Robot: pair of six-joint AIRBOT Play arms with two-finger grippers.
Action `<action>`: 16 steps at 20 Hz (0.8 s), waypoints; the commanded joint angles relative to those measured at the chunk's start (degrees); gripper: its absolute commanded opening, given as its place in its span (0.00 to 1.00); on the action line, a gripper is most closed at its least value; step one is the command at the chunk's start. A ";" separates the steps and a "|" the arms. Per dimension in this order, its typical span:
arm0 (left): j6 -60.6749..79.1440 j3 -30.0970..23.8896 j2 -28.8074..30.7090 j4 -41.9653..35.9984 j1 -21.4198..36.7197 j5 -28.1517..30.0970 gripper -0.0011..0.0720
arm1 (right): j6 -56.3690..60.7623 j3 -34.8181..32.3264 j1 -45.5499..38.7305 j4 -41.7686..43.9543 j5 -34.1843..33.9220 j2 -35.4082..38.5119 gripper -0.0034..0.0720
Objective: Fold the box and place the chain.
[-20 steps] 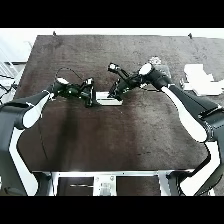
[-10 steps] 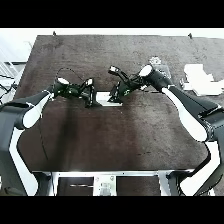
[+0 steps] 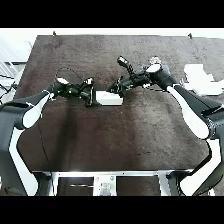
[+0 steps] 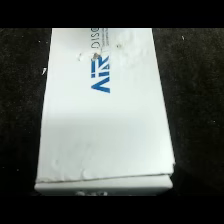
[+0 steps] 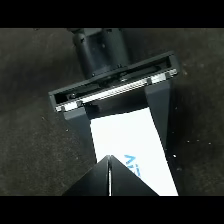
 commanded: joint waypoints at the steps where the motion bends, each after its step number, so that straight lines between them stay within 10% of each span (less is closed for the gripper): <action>1: 0.09 0.04 0.02 0.07 -0.02 -0.04 0.66 | 0.11 -1.01 0.26 1.44 -1.62 -2.10 0.06; 11: 0.09 0.04 0.02 0.07 -0.02 -0.07 0.66 | 8.57 -1.05 1.03 -8.68 -2.08 -5.53 0.06; 16: 0.09 0.04 0.02 0.07 0.00 -0.04 0.66 | 4.26 -0.26 0.31 3.06 -0.94 -0.28 0.06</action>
